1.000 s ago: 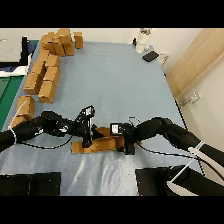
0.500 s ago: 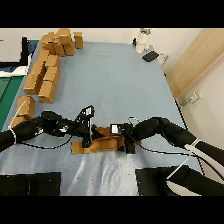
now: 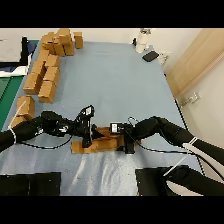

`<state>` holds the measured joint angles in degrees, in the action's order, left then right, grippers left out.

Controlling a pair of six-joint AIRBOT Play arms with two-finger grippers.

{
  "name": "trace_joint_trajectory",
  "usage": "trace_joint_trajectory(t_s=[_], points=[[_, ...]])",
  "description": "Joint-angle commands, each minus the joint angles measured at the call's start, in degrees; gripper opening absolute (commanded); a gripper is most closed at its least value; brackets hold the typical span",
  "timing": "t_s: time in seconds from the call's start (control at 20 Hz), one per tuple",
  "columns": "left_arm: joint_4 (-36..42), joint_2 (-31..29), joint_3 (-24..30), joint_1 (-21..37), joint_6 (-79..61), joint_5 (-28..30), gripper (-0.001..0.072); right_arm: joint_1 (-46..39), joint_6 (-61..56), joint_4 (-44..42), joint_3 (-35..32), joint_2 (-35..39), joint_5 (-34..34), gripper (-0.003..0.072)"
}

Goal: Fold the box.

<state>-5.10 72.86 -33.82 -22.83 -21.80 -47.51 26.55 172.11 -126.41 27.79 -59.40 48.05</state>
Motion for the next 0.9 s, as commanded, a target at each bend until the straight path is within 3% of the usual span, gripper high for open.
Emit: trace_joint_trajectory(t_s=[0.0, 0.2, 0.3, 0.6, 0.7, 0.85], points=[[0.0, 0.0, 0.0, 0.0, 0.0, 0.0, 0.0014, 0.4, 0.0, -0.1, 0.0, -0.5, -0.3, 0.07], [0.0, 0.0, 0.0, 0.0, 0.0, 0.0, 0.0014, 0.5, 0.0, 0.1, 0.0, -0.6, -1.0, 0.0697], [0.0, 0.0, 0.0, 0.0, 0.0, 0.0, 0.0014, 0.5, 0.0, 0.2, 0.0, -0.6, -1.0, 0.0631], [0.0, 0.0, 0.0, 0.0, 0.0, 0.0, 0.0014, 0.7, 0.0, 0.6, 0.0, -1.7, -0.9, 0.0629], [0.0, 0.0, 0.0, 0.0, 0.0, 0.0, 0.0014, 0.7, 0.0, 0.6, 0.0, -1.7, -0.9, 0.0569], [0.0, 0.0, 0.0, 0.0, 0.0, 0.0, 0.0014, 0.7, 0.0, 0.7, 0.0, -1.7, -0.9, 0.0569]])
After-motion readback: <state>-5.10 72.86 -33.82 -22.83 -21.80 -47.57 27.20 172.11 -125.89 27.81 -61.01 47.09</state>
